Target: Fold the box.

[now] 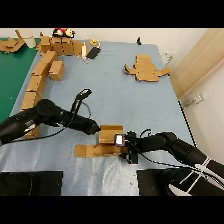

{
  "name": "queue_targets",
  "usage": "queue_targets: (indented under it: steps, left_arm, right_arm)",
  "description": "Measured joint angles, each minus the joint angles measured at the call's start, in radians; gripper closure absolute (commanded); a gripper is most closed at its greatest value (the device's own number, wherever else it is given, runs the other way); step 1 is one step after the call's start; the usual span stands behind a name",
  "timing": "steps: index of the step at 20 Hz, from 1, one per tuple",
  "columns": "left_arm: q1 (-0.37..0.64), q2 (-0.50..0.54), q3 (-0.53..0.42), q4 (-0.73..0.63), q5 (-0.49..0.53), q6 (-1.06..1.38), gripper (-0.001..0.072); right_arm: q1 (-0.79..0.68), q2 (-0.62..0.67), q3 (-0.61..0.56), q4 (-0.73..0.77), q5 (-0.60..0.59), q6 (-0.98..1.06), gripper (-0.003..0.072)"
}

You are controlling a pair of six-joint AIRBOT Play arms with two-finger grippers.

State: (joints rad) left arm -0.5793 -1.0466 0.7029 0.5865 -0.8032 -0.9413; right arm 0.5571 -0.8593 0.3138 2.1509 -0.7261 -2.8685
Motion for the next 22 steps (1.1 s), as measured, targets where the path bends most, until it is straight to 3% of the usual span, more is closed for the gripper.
queue_targets:
  steps: [5,6,7,8,11,13,22]
  left_arm:
    - [-0.034,0.262,-0.108,0.240,-0.016,0.062,0.0692]
    - [-0.052,0.301,-0.134,0.270,-0.019,0.097,0.0536]
    - [-0.074,0.331,-0.155,0.289,-0.018,0.135,0.0223]
    - [-0.097,0.349,-0.172,0.307,-0.017,0.164,0.0146]
    - [-0.167,0.365,-0.202,0.335,-0.007,0.238,0.0144]
    - [-0.199,0.348,-0.211,0.346,-0.004,0.295,0.0027]
    - [-0.236,0.138,-0.220,0.329,0.068,0.441,0.0026]
  right_arm:
    - [0.000,0.000,0.000,0.000,0.001,0.000,0.0274]
    - [0.000,0.000,0.000,0.000,0.004,0.000,0.0274]
    - [0.000,0.000,0.000,0.000,0.004,0.000,0.0274]
    - [0.000,0.000,0.000,0.000,0.004,0.000,0.0274]
    - [0.000,0.000,0.000,0.000,0.003,0.000,0.0274]
    - [0.000,0.000,0.000,0.000,0.003,0.000,0.0274]
    - [0.000,0.000,0.000,0.000,0.002,0.000,0.0274]
